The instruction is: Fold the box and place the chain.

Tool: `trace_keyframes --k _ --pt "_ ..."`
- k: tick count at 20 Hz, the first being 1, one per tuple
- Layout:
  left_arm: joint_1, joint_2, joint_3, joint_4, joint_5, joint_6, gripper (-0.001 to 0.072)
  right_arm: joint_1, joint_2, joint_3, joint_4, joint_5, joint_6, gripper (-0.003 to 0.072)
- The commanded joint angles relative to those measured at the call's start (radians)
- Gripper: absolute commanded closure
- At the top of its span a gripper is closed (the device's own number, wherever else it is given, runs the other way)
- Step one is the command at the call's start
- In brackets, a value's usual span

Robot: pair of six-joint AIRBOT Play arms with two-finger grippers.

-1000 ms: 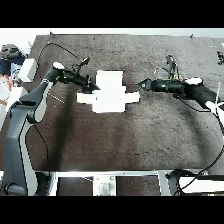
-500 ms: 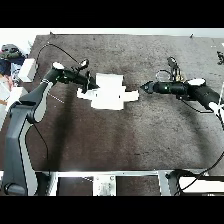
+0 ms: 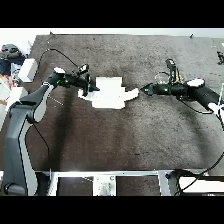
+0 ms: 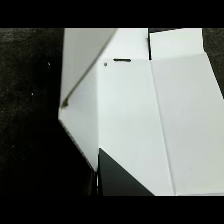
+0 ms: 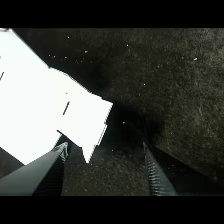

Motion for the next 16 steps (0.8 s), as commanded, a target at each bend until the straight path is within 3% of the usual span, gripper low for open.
trace_keyframes --k 1,5,15,16 --pt "0.0 0.0 -0.01 -0.026 0.012 0.014 0.0699 0.0 0.0 0.0 -0.04 0.0 -0.01 0.0147" --pt "0.0 -0.001 -0.01 -0.018 0.009 0.011 0.0696 0.034 0.0 0.0 -0.046 0.011 -0.226 0.0147" --pt "0.0 -0.001 -0.01 -0.023 0.014 0.011 0.0697 0.303 -0.015 0.0 -0.047 -0.054 -0.764 0.0143" --pt "0.0 -0.001 -0.01 -0.023 0.014 0.011 0.0696 0.325 -0.031 0.0 -0.05 -0.058 -0.791 0.0072"
